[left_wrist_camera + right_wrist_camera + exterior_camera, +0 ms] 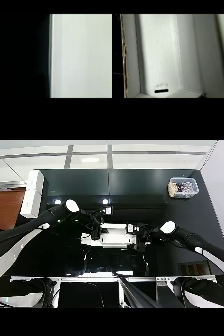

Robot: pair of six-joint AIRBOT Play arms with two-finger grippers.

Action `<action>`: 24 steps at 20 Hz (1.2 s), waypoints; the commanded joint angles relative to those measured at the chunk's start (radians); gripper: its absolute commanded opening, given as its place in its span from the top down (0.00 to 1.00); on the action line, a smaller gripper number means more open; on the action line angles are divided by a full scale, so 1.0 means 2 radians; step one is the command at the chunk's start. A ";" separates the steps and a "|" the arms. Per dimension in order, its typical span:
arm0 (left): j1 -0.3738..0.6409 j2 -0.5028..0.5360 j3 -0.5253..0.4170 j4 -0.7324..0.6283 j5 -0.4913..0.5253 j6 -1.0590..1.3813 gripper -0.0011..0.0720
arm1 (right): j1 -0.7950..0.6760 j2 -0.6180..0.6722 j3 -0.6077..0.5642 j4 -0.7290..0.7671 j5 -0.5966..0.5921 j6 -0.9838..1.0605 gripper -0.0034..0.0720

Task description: Fold the box and place the chain.

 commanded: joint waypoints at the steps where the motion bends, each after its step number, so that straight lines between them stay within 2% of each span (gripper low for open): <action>1: 0.000 0.000 0.001 0.000 0.000 0.000 0.95 | 0.000 0.000 0.000 -0.001 -0.003 0.001 0.17; 3: 0.000 0.000 0.001 0.000 -0.002 0.000 0.94 | 0.000 0.000 0.000 -0.001 -0.003 0.001 0.17; 4: 0.000 0.001 0.001 0.000 -0.006 0.000 0.81 | 0.000 0.000 0.000 -0.001 -0.003 0.001 0.17; 6: 0.002 0.010 0.001 0.001 -0.017 -0.008 0.49 | 0.000 0.000 0.000 -0.001 -0.003 0.001 0.34; 8: 0.010 0.031 0.001 0.012 -0.017 -0.065 0.22 | 0.000 0.000 0.000 -0.001 -0.003 0.001 0.34; 10: 0.026 0.059 0.001 0.055 -0.024 -0.142 0.19 | 0.000 0.000 0.000 -0.001 -0.002 0.001 0.38; 11: 0.037 0.073 0.001 0.081 -0.039 -0.172 0.19 | 0.000 0.000 0.000 -0.001 -0.001 0.001 0.57; 12: 0.050 0.086 0.001 0.105 -0.063 -0.201 0.19 | 0.000 0.000 0.000 -0.001 -0.001 0.001 0.67; 13: 0.064 0.097 0.001 0.123 -0.093 -0.233 0.19 | 0.000 0.000 0.000 -0.001 -0.001 0.001 0.67; 15: 0.099 0.106 0.000 0.128 -0.183 -0.299 0.22 | 0.000 0.000 0.000 0.000 -0.002 0.001 0.67; 16: 0.113 0.105 -0.004 0.114 -0.221 -0.336 0.45 | 0.000 0.000 0.000 0.000 -0.002 0.001 0.70; 17: 0.123 0.103 -0.013 0.091 -0.253 -0.357 0.83 | 0.000 0.000 0.000 0.000 -0.002 0.001 0.88; 18: 0.130 0.100 -0.029 0.051 -0.274 -0.356 0.95 | 0.000 0.000 0.000 0.000 -0.002 0.001 0.95; 20: 0.125 0.098 -0.075 -0.056 -0.254 -0.327 0.95 | 0.000 0.000 0.000 0.001 -0.002 0.001 0.95; 22: 0.111 0.098 -0.117 -0.175 -0.189 -0.275 0.95 | 0.000 0.000 0.000 0.001 -0.002 0.001 0.95; 24: 0.102 0.097 -0.132 -0.263 -0.120 -0.218 0.95 | 0.000 0.000 0.000 0.001 -0.002 0.001 0.95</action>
